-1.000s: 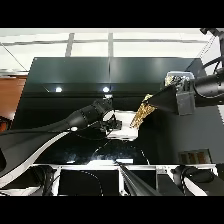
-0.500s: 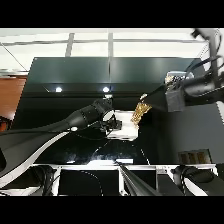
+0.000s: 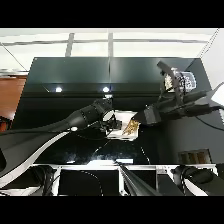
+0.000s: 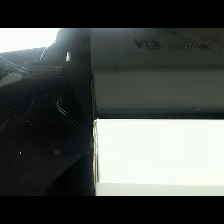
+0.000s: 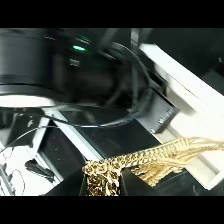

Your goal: Fold the box and place the chain.

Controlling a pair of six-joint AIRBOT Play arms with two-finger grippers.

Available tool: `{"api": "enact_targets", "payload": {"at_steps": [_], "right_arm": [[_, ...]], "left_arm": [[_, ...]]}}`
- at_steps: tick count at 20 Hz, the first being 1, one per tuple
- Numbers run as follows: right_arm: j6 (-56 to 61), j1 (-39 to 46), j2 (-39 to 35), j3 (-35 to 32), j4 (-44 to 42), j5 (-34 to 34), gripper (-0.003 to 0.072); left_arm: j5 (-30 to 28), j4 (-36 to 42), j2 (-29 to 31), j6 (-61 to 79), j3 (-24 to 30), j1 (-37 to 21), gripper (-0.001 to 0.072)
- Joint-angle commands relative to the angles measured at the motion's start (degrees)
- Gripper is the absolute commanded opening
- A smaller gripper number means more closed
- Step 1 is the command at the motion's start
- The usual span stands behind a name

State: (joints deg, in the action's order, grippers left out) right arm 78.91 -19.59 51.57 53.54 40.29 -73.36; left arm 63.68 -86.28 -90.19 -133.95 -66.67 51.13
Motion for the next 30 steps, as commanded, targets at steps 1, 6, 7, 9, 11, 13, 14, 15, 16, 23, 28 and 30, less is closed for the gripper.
{"api": "enact_targets", "payload": {"at_steps": [1, 6, 7, 9, 11, 13, 14, 15, 16, 23, 28, 30], "right_arm": [[0.2, -1.1, 0.1, -7.3, 0.7, 7.4, 0.0002], [0.3, -3.2, 2.1, -12.8, 0.7, 15.6, 0.0004], [0.3, -3.2, 2.7, -12.8, 0.7, 16.0, 0.0004], [0.6, -3.3, 3.9, -12.8, 0.7, 15.9, 0.0013], [1.5, -3.2, 4.0, -12.8, 0.8, 14.2, 0.0253], [1.5, -0.4, 3.8, -12.4, 2.6, 10.5, 0.0289], [1.5, 2.3, 3.5, -11.5, 4.2, 6.9, 0.0289], [1.4, 5.2, 2.7, -10.7, 5.4, 3.9, 0.0289], [1.4, 8.6, 1.3, -9.8, 6.9, 1.8, 0.0288], [-0.8, 18.9, -5.5, -8.8, 8.0, -3.0, 0.0288], [-1.5, 18.8, -5.5, -8.8, 8.3, -2.0, 0.0288], [-1.6, 18.8, -5.5, -8.8, 8.4, -1.1, 0.0289]], "left_arm": [[0.0, 0.0, 0.0, 0.0, 0.0, 0.0, 0.0026], [0.0, 0.0, 0.0, 0.0, 0.0, 0.0, 0.0026], [0.0, 0.0, 0.0, 0.0, 0.0, 0.0, 0.0026], [0.0, 0.0, 0.0, 0.0, 0.0, 0.0, 0.0026], [0.0, 0.0, 0.0, 0.0, 0.0, 0.0, 0.0026], [0.0, 0.0, 0.0, 0.0, 0.0, 0.0, 0.0026], [0.1, 0.0, 0.0, 0.0, 0.0, 0.0, 0.0026], [0.1, 0.0, 0.0, 0.0, 0.0, 0.0, 0.0026], [0.3, 0.2, 0.0, 0.0, 0.0, 0.0, 0.0026], [-1.5, 1.4, 0.0, -0.2, 0.0, -0.5, 0.0026], [-2.0, 2.5, 0.2, -4.2, -0.9, -0.7, 0.0626], [-0.5, 2.8, 1.4, -0.6, -2.2, -0.7, 0.0656]]}}
